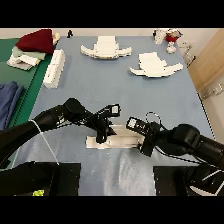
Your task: Fold the box.
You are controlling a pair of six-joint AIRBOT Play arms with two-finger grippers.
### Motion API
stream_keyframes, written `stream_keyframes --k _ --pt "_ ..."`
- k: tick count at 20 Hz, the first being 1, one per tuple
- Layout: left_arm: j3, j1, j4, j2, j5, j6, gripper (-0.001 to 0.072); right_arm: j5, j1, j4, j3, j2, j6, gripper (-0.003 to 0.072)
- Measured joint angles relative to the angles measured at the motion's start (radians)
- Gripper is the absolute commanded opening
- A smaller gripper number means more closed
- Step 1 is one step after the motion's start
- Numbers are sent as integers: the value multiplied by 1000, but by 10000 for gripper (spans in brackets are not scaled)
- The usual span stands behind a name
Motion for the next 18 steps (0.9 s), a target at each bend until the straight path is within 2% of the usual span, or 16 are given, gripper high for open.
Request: stream_keyframes --k 4,7,11,18 --pt "0 0 0 0 0 0 16 -19 -238 355 -26 -13 -520 720" --pt "0 0 0 0 0 0 16 -74 -356 503 -34 -51 -750 720" --pt "0 0 0 0 0 0 16 -106 -411 580 -35 -77 -876 720" --pt "0 0 0 0 0 0 15 -139 -431 596 -35 -75 -916 720"
